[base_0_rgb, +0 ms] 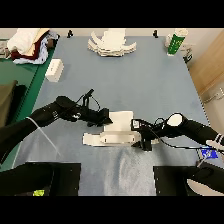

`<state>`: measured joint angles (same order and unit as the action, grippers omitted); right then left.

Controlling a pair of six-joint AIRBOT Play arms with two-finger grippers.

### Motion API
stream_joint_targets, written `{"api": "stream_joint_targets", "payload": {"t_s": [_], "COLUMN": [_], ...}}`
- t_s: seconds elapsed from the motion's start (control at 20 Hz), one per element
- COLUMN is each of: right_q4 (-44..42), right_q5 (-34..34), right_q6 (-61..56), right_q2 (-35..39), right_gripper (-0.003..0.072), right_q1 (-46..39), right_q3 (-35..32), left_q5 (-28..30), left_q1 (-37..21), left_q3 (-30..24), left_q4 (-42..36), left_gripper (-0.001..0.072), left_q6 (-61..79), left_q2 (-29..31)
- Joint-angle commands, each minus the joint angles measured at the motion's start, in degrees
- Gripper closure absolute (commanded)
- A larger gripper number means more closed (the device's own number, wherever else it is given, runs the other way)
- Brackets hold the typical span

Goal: Fold the box.

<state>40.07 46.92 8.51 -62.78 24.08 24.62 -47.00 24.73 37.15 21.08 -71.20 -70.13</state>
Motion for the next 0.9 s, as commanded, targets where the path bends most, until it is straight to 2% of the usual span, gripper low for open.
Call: {"api": "stream_joint_targets", "payload": {"t_s": [0.0,0.1,0.25,0.45,0.7,0.85], "right_q4": [0.0,0.0,0.0,0.0,0.0,0.0], "right_q5": [0.0,0.0,0.0,0.0,0.0,0.0], "right_q6": [0.0,0.0,0.0,0.0,0.0,0.0], "right_q2": [0.0,0.0,0.0,0.0,0.0,0.0], "right_gripper": [0.0234,0.0234,0.0234,0.0234,0.0234,0.0234], "right_q1": [0.0,0.0,0.0,0.0,0.0,0.0], "right_q3": [0.1,0.1,0.1,0.1,0.1,0.1], "left_q5": [-1.6,-1.6,-2.3,-6.7,-10.8,-14.7], "left_q1": [0.9,1.4,1.1,-1.2,0.0,4.4], "left_q3": [0.3,0.4,2.1,4.4,4.1,3.4], "left_q4": [-0.6,-1.1,-1.8,-0.1,18.8,29.4], "left_gripper": [0.0694,0.0695,0.0695,0.0696,0.0696,0.0694], "left_q6": [-0.9,-0.6,2.9,7.5,8.0,21.1], "left_q2": [-6.7,-8.2,-7.1,0.2,14.5,20.9]}}
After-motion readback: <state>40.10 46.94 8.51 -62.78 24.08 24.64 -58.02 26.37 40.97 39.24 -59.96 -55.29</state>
